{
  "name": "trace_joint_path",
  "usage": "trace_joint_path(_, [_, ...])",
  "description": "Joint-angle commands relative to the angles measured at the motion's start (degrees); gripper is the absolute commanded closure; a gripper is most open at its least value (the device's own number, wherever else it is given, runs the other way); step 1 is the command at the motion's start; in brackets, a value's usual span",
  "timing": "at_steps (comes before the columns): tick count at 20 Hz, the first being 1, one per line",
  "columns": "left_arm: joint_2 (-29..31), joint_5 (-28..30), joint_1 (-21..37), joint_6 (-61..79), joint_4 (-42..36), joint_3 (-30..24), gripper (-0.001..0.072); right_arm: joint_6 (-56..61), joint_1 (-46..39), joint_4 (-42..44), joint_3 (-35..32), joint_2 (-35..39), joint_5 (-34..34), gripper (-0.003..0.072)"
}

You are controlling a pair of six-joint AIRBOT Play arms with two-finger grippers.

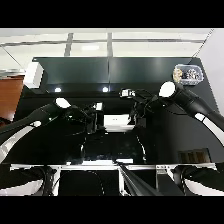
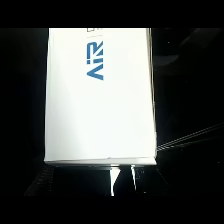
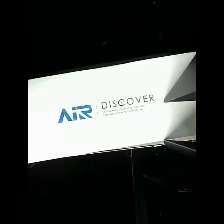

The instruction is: Fold the box and place the chain.

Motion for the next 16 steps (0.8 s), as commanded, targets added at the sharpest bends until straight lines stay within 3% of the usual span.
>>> trace_joint_path(1, [-0.04, -0.07, 0.0, 0.04, 0.0, 0.02, 0.0419, 0.35, 0.02, 0.2, 0.2, -0.02, -0.35, 0.041])
trace_joint_path(3, [-0.04, -0.07, 0.0, 0.04, 0.0, 0.02, 0.0419, 3.56, -0.74, 0.2, 1.44, 1.2, 2.03, 0.0412])
trace_joint_path(5, [-0.04, -0.09, 0.0, 0.04, 0.0, 0.02, 0.0419, 13.88, -3.21, 0.55, 2.1, 3.19, 4.72, 0.0428])
trace_joint_path(7, [-0.04, -0.07, 0.0, 0.02, 0.0, 0.02, 0.0419, 27.32, -6.73, 1.49, 1.84, 3.72, 11.63, 0.0659])
trace_joint_path(9, [-0.04, -0.09, 0.0, 0.02, 0.0, 0.02, 0.0419, 32.94, -8.79, 7.56, -1.36, 3.72, 14.56, 0.0677])
trace_joint_path(13, [-0.04, -0.09, 0.0, 0.02, 0.0, 0.02, 0.0419, 33.0, -8.15, 29.16, -9.27, 3.04, 4.31, 0.0676])
trace_joint_path(16, [-0.04, -0.07, 0.0, 0.02, 0.0, 0.02, 0.0419, 33.38, -7.06, 31.74, -10.34, 1.2, -2.01, 0.0677])
